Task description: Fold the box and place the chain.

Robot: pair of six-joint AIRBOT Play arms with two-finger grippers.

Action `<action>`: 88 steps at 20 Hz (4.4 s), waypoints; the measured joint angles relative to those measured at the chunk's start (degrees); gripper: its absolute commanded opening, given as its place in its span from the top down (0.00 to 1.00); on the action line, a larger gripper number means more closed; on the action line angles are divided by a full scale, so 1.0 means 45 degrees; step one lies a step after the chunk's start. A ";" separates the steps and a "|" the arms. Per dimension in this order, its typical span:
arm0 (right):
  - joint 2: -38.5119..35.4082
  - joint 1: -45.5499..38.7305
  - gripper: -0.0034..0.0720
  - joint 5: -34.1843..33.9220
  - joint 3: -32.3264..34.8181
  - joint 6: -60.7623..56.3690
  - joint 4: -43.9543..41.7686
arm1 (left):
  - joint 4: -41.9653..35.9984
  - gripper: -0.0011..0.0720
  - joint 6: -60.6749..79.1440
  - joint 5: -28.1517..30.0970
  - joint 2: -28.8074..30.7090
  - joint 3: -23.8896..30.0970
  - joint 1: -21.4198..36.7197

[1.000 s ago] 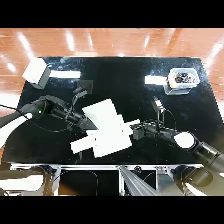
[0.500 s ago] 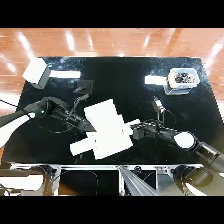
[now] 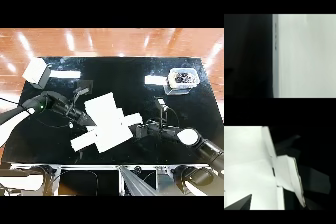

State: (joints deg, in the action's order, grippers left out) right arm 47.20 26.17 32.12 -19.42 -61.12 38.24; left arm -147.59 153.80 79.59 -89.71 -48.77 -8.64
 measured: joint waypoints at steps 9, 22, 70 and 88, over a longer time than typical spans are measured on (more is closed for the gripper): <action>0.0000 -0.6373 0.00 0.7218 -0.3007 -0.0141 0.2608 | 0.1462 0.97 0.2365 0.0092 0.0005 -0.2652 -0.1224; 0.0000 -0.8888 0.00 0.8918 -0.4435 0.0607 0.3594 | 0.3735 0.96 0.2885 -0.2919 0.1151 -0.1350 -0.3366; 0.0962 0.2035 0.00 -0.0986 0.0262 1.0025 0.4789 | 0.4221 0.96 0.4061 -0.7053 0.2171 0.0529 -0.4255; 0.1826 0.3249 0.00 -0.1846 0.0248 1.3367 0.1311 | 0.4206 0.96 0.4061 -0.7057 0.2166 0.0529 -0.4255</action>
State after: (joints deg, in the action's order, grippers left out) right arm 55.42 40.80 23.81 -18.31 -0.97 44.14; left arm -128.66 172.07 47.83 -79.96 -46.39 -27.79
